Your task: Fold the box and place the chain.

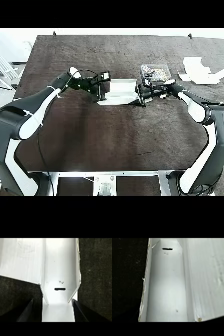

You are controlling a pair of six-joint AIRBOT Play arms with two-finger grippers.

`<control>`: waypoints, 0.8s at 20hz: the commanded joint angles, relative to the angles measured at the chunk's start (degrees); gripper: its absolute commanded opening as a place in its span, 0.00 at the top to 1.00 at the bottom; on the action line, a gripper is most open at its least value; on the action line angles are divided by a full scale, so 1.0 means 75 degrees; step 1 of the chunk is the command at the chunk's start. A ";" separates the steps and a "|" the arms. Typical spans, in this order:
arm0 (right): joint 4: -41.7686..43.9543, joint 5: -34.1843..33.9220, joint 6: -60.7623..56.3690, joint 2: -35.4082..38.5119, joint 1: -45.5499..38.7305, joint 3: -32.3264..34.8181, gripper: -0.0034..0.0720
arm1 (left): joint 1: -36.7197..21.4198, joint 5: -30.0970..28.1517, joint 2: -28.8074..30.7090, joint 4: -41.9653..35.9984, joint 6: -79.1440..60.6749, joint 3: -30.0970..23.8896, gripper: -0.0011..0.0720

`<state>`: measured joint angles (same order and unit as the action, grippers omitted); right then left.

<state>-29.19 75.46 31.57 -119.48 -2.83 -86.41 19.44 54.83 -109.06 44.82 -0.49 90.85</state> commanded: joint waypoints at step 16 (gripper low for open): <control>0.0003 0.0003 -0.0003 -0.0003 0.0000 0.0003 0.30 | 0.0017 0.0131 -0.0242 -0.0297 0.0003 0.0000 0.34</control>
<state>-29.17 75.46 31.55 -119.48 -2.83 -86.41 19.55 55.72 -110.65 43.31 -0.45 90.85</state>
